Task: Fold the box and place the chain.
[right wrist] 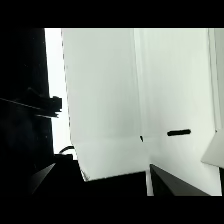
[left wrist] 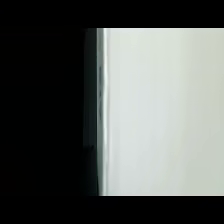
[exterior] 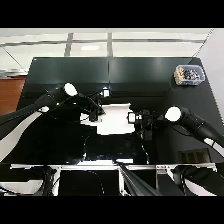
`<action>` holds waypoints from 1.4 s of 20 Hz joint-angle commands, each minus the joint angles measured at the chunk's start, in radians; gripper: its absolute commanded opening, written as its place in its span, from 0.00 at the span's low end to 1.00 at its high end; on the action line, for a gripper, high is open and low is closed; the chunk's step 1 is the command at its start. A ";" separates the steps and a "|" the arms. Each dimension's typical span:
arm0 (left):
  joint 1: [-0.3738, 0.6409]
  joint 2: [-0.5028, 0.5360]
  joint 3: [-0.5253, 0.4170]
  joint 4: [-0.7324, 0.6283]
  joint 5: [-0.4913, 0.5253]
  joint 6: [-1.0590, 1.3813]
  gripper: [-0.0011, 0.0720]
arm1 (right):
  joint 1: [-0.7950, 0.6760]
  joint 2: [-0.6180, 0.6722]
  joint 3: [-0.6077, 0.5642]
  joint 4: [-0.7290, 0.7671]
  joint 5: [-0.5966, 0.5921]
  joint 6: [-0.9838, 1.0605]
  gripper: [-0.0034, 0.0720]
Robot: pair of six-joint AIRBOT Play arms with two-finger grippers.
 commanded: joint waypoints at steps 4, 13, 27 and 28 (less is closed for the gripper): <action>-0.001 -0.002 0.000 0.000 -0.007 0.000 0.05 | 0.037 -0.051 -0.003 0.109 -0.078 -0.084 0.93; -0.001 -0.002 0.000 0.000 -0.008 0.000 0.05 | -0.047 -0.051 0.088 0.119 -0.097 -0.121 0.93; -0.002 -0.002 0.002 -0.001 -0.049 0.097 0.05 | -0.082 -0.075 0.065 0.254 -0.069 -0.208 0.93; -0.003 -0.002 0.002 -0.001 -0.050 0.098 0.05 | -0.082 -0.083 0.061 0.259 -0.071 -0.210 0.93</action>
